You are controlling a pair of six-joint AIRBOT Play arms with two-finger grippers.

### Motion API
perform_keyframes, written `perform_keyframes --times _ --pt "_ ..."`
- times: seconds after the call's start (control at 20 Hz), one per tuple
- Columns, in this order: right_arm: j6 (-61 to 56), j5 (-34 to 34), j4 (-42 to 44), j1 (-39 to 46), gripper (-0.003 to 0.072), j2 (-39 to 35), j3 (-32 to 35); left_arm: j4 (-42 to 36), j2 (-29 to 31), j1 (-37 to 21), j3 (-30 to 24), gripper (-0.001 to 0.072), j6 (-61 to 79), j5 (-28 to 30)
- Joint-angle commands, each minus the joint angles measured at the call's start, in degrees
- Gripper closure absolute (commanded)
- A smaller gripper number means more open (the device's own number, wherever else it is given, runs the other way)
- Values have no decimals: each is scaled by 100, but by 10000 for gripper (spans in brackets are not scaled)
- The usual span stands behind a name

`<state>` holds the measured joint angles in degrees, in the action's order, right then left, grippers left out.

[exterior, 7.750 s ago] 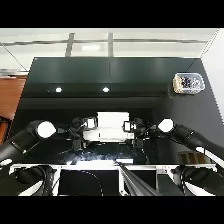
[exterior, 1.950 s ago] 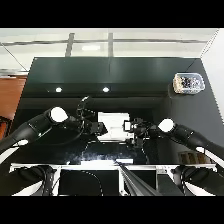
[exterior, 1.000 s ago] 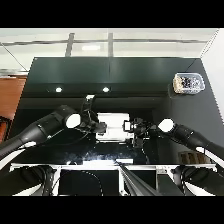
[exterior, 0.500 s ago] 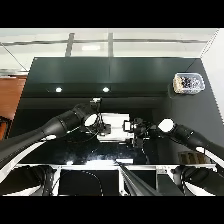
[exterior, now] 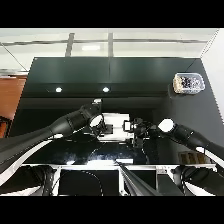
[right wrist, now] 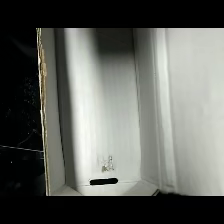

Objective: Fold the box and place the chain.

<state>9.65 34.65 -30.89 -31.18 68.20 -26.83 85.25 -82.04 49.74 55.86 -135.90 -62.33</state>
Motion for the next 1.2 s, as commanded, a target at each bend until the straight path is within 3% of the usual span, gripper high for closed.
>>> perform_keyframes --times 0.0,0.2,0.25,0.3,0.35,0.4,0.5,0.7,0.9,1.0,1.15 --pt "4 -2 0 -2 452 4 0 -35 -17 20 20 686 -94 31" --pt "4 0 0 -2 451 4 0 -48 -15 20 20 680 -94 26" --pt "4 0 0 -2 452 4 0 -48 -15 20 24 587 -94 24" --pt "4 0 0 -2 452 4 0 -46 -15 20 46 438 -94 11" --pt "4 0 0 -2 452 4 0 -37 -13 20 81 361 -94 11" --pt "4 0 0 -2 452 4 0 -20 -13 20 118 302 -98 15" --pt "4 0 0 -2 452 4 0 22 -13 17 166 284 -96 13" --pt "4 -2 0 -2 452 4 0 238 -15 17 162 286 -114 -280" --pt "4 0 0 -2 451 4 0 249 -15 22 162 396 -216 -267" --pt "4 0 0 -2 451 4 0 232 -15 22 162 653 -212 -264" --pt "4 0 0 -2 451 4 0 232 -15 24 162 685 -210 -238"
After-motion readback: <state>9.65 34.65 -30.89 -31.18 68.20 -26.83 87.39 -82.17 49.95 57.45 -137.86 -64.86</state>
